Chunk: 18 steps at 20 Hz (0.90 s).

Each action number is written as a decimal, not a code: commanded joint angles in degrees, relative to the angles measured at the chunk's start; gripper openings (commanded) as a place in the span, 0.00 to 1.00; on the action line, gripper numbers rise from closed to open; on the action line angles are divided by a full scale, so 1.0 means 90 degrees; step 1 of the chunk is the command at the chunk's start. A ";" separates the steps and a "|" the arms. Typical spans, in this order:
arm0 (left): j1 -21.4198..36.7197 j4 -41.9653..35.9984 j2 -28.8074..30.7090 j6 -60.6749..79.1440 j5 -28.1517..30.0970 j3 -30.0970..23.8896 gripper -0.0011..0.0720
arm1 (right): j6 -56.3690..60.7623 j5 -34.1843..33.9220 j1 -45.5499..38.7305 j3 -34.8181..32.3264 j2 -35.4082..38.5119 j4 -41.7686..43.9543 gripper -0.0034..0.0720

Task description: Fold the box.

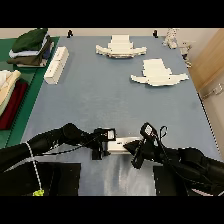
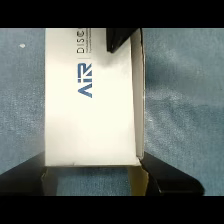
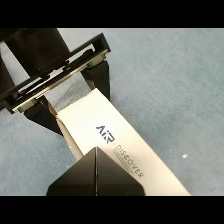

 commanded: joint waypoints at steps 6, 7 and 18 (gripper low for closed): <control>0.0002 0.0005 0.0002 0.0002 0.0002 0.0002 0.61 | 0.0255 -0.0508 -0.0396 -0.0345 0.0848 -0.0464 0.05; 0.0002 0.0005 0.0002 0.0002 0.0002 0.0002 0.62 | 0.0287 -0.0228 -0.0386 -0.0488 0.0848 -0.0306 0.05; 0.0002 0.0005 0.0002 0.0002 0.0002 0.0002 0.61 | 0.0316 0.0223 -0.0121 -0.0962 0.0755 0.0119 0.05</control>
